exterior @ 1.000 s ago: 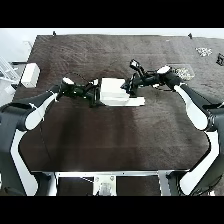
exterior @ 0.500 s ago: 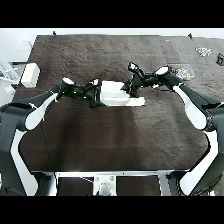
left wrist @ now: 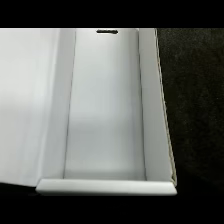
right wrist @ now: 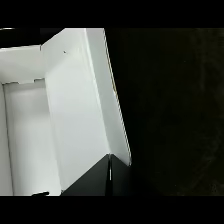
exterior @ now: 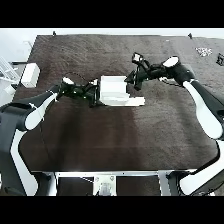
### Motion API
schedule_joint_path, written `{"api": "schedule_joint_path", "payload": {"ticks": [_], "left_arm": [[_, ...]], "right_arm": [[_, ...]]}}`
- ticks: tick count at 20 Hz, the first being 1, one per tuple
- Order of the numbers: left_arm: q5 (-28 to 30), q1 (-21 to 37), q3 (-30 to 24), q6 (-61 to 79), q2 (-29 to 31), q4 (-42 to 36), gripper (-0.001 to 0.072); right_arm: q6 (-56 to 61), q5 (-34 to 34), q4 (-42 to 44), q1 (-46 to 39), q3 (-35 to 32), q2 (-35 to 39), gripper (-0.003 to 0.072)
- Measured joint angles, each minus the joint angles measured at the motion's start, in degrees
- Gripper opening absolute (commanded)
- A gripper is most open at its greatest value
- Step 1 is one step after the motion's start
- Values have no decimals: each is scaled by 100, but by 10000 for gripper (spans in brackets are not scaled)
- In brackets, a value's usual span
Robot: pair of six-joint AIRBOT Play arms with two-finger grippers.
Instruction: Fold the box and place the chain.
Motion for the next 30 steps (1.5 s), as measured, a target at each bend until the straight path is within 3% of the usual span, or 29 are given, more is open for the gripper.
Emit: {"api": "schedule_joint_path", "payload": {"ticks": [2, 4, 10, 20, 24, 26, 29, 30], "left_arm": [[-2, 0, 0, 0, 0, 0, 366], [-2, 0, 0, 0, 0, 0, 366], [-2, 0, 0, -2, 0, 0, 366], [-2, 0, 0, -4, 0, -2, 365], [-2, 0, 0, -4, 0, -2, 366], [-2, 0, 0, -4, 0, -2, 366], [-2, 0, 0, -4, 0, -2, 366], [-2, 0, 0, -4, 0, -2, 366]], "right_arm": [[35, -4, -90, -42, -361, 378, 53], [55, -70, -170, -133, -778, 671, 668], [-472, -131, -310, -323, -1639, 898, 669], [-1176, -162, -321, -190, -1823, 420, 667], [-1298, -240, -251, -138, -1816, 319, 535], [-1368, -278, -210, -107, -1816, 297, 410], [-1436, -376, -120, -37, -1816, 278, 283], [-1462, -404, -70, -11, -1816, 267, 282]]}}
